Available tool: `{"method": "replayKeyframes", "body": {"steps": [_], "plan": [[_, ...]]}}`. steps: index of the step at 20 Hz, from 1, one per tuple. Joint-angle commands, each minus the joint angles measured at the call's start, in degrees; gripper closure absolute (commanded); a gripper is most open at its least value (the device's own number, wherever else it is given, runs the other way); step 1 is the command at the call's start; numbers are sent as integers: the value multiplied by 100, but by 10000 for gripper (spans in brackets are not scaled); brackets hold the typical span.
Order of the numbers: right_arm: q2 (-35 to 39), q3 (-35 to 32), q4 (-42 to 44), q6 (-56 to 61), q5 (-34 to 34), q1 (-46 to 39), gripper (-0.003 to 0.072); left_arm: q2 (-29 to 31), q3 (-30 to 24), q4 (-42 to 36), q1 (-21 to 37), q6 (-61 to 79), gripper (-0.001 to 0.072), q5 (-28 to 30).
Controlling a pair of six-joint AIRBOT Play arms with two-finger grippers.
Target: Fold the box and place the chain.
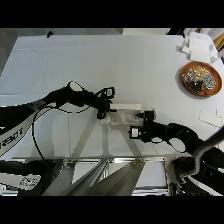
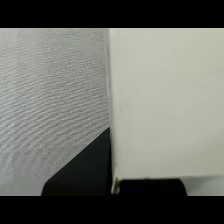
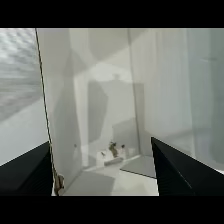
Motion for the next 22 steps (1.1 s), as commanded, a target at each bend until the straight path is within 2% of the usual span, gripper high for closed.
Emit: {"method": "replayKeyframes", "body": {"steps": [1, 10, 15, 22], "plan": [[7, 295, 28, 0, 492, -315, 85, 2, 4, 2, -2, 0, 699, 2], [7, 354, 400, -188, 542, -872, 85, 2, 4, 2, -2, 0, 699, 2], [-44, 354, 1600, -1294, 852, -1316, 85, 2, 4, 2, -2, 0, 699, 2], [-658, 358, 3683, -4004, 1180, -2009, 84, 2, 4, 0, -2, 0, 699, 0]]}}
